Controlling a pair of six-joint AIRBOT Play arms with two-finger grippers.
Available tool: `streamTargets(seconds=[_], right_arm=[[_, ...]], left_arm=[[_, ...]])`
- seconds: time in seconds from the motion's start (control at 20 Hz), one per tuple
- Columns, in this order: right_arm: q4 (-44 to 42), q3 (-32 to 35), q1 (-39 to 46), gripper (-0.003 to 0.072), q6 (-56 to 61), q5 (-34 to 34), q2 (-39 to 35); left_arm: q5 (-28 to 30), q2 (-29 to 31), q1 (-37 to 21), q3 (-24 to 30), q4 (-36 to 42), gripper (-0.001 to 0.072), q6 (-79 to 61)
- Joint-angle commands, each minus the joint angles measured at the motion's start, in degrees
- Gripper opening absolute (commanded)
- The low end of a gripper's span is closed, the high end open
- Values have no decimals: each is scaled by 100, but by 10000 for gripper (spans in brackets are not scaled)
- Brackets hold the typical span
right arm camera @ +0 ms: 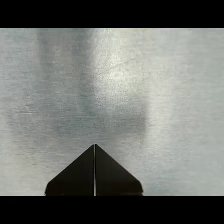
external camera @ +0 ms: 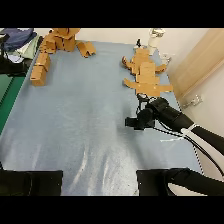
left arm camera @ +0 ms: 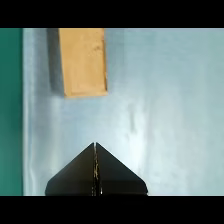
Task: Fold the box.
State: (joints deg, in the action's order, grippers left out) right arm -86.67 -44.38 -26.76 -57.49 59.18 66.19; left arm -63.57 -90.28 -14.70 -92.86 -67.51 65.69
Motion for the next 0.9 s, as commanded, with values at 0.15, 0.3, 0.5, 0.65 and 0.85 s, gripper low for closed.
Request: streamTargets(seconds=[0.15,0.3,0.5,0.65,0.85], right_arm=[[-9,-761,83,2,-426,446,413],[-31,-1497,173,2,-765,728,791],[-35,-2339,282,2,-946,1034,1266],[-105,-2579,286,3,-1027,1029,1523],[-221,-2577,284,2,-1032,1185,1539]], left_arm=[[-1342,837,1108,804,109,7,442],[-883,1467,2000,2017,109,8,745],[-549,2015,3042,3331,114,7,1244],[-299,2037,3665,3683,107,7,1541],[28,2035,3783,3698,109,11,1735]])
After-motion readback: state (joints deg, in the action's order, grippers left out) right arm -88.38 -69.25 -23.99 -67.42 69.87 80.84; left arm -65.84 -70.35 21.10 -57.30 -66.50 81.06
